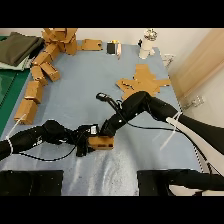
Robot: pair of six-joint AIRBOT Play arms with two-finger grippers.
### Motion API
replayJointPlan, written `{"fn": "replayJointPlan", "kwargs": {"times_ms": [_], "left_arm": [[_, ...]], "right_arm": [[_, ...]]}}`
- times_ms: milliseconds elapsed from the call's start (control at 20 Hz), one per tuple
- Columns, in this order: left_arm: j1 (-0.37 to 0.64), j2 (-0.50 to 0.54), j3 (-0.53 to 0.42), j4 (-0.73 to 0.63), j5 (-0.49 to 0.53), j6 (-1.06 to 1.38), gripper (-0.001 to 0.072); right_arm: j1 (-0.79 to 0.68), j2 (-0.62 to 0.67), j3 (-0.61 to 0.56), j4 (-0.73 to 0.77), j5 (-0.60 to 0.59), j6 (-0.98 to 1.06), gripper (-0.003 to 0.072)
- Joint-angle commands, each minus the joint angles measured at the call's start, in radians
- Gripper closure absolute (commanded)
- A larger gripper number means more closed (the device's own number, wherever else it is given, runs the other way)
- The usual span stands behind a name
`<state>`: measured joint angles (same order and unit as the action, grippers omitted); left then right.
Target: Fold the box.
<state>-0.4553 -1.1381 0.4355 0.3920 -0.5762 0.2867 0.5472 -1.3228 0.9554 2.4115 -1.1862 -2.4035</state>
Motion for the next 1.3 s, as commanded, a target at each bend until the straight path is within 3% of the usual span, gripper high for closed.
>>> {"fn": "replayJointPlan", "kwargs": {"times_ms": [0, 200, 600, 700, 850, 1250], "left_arm": [[0.000, -0.001, 0.000, 0.000, 0.000, 0.000, 0.0113], [0.000, -0.001, 0.000, 0.000, 0.000, 0.000, 0.0113], [0.000, -0.001, 0.000, 0.000, 0.000, 0.000, 0.0113], [0.000, -0.001, 0.000, 0.000, 0.000, 0.000, 0.0113], [0.000, -0.001, 0.000, 0.000, 0.000, 0.000, 0.0113], [0.000, -0.001, 0.000, 0.000, 0.000, 0.000, 0.0113]], "right_arm": [[0.089, 0.085, -0.059, -0.097, 0.121, -0.039, 0.0682], [0.179, 0.169, -0.146, -0.204, 0.326, -0.077, 0.0682], [0.274, 0.356, -0.320, -0.262, 0.506, -0.144, 0.0669], [0.278, 0.379, -0.354, -0.262, 0.489, -0.203, 0.0406], [0.278, 0.382, -0.358, -0.262, 0.474, -0.274, 0.0299], [0.278, 0.383, -0.358, -0.290, 0.475, -0.339, 0.0272]]}}
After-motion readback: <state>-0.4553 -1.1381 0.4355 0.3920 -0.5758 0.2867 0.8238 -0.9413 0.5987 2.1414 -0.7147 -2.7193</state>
